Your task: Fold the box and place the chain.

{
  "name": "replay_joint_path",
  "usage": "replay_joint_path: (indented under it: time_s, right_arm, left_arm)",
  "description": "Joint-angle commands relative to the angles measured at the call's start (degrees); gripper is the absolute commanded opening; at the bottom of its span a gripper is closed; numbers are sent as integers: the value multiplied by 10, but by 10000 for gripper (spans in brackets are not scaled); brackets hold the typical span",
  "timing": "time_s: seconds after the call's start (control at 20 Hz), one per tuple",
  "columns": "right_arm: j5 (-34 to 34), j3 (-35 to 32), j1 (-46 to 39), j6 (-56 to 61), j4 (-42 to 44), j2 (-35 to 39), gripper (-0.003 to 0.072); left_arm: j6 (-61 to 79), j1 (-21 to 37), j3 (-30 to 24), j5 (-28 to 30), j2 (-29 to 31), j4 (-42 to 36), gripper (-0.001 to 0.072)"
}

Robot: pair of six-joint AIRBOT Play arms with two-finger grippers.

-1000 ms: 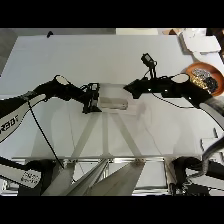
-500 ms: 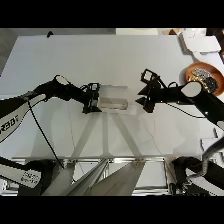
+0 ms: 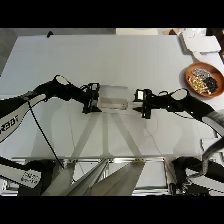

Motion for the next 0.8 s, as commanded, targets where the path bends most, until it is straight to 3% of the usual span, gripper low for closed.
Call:
replay_joint_path:
  time_s: [0.0, 0.25, 0.3, 0.5, 0.75]
  right_arm:
    - [33, -1, 1, -162, 119, -31, 365]
    - [55, -1, 1, -179, 149, -47, 346]
    - [55, -1, 1, -179, 149, -47, 296]
    - [56, -1, 1, -179, 149, -47, 229]
    - [55, -1, 16, -178, 165, -47, 229]
  left_arm:
    - [0, 0, 0, 0, 0, 0, 225]
    - [0, 0, 0, 0, 0, 0, 225]
    - [0, 0, 0, 0, 0, 0, 225]
    - [0, 0, 0, 0, 0, 0, 225]
    - [0, 0, 0, 0, 0, 0, 225]
